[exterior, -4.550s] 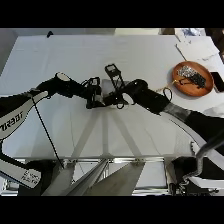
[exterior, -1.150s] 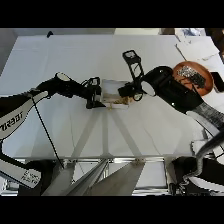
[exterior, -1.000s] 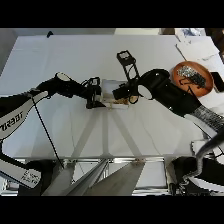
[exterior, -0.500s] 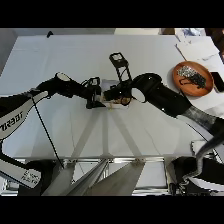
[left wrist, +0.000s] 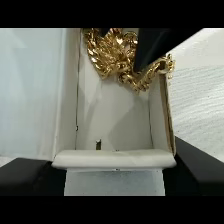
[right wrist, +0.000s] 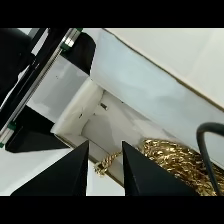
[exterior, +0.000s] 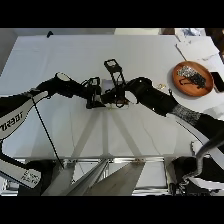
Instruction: Fold the box and place the chain.
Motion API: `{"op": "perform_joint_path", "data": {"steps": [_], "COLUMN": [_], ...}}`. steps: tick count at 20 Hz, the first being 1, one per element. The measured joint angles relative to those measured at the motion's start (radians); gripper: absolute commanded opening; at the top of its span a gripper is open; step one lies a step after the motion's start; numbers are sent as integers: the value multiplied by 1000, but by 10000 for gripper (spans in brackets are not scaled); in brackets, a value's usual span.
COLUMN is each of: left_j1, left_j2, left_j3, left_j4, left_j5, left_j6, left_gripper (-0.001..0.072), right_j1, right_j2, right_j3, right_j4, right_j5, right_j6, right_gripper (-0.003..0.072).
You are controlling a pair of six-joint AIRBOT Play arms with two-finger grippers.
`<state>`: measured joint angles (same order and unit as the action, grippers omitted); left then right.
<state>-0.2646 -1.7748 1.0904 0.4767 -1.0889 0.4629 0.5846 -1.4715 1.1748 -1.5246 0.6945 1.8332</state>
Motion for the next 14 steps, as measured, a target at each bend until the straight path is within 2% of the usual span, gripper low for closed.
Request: {"op": "perform_joint_path", "data": {"steps": [2, 3, 4, 5, 10, 11, 12, 13, 14], "left_j1": [0, 0, 0, 0, 0, 0, 0, 0, 0], "left_j2": [0, 0, 0, 0, 0, 0, 0, 0, 0], "left_j3": [0, 0, 0, 0, 0, 0, 0, 0, 0], "left_j4": [0, 0, 0, 0, 0, 0, 0, 0, 0], "left_j5": [0, 0, 0, 0, 0, 0, 0, 0, 0], "left_j6": [0, 0, 0, 0, 0, 0, 0, 0, 0], "left_gripper": [221, 221, 221, 221, 221, 221, 221, 221, 221], "right_j1": [-8, -18, -34, -54, -245, -290, -335, -381, -418], "right_j2": [25, 42, 64, 85, 164, 169, 170, 169, 165], "right_j3": [0, 0, 0, 0, 0, -2, -3, -5, -6], "right_j4": [-2, -7, -12, -16, -39, -47, -53, -61, -67], "right_j5": [26, 44, 63, 82, 221, 251, 280, 304, 320], "right_j6": [-45, -68, -85, -100, -128, -125, -111, -92, -71], "right_gripper": [241, 259, 313, 325, 347, 417, 550, 586, 586]}}
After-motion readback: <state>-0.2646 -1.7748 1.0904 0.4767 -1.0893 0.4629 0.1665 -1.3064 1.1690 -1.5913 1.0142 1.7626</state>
